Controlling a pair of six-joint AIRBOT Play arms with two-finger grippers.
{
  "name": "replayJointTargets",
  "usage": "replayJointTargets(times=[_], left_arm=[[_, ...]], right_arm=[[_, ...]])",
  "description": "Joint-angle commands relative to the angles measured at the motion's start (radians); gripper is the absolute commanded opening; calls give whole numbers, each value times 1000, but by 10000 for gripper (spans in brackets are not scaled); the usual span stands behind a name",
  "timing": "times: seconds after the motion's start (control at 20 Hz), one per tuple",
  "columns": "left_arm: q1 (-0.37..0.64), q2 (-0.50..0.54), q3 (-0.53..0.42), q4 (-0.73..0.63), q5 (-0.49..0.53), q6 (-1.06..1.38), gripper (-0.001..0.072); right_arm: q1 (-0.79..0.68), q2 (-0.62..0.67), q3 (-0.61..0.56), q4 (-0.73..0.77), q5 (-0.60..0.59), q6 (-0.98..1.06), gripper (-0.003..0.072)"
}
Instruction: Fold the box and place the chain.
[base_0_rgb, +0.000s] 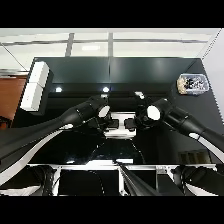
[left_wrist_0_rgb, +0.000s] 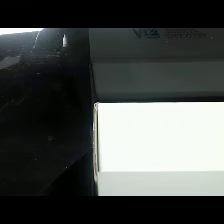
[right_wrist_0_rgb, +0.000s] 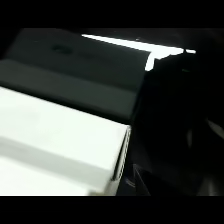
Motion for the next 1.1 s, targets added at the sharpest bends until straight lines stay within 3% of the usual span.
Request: replayJointTargets(times=[0.0, 0.05, 0.15, 0.6, 0.7, 0.85, 0.95, 1.05], left_arm=[[0, -1, 0, 0, 0, 0, 29], [0, -1, 0, 0, 0, 0, 29], [0, -1, 0, 0, -1, 0, 29], [0, -1, 0, 0, -3, 0, 29], [0, -1, 0, 0, -3, 0, 29], [0, -1, 0, 0, -1, 0, 29], [0, -1, 0, 0, 0, 0, 29], [0, -1, 0, 0, 0, 0, 29]], right_arm=[[38, -36, 32, -97, 38, 119, 425], [38, -38, 32, -98, 47, 133, 425], [39, -44, 36, -101, 64, 145, 313], [62, -80, 44, -116, 60, 214, 312], [62, -85, 43, -116, 60, 219, 241], [62, -91, 44, -116, 60, 236, 240], [66, -101, 44, -112, 59, 248, 184], [74, -109, 44, -114, 52, 253, 180]])
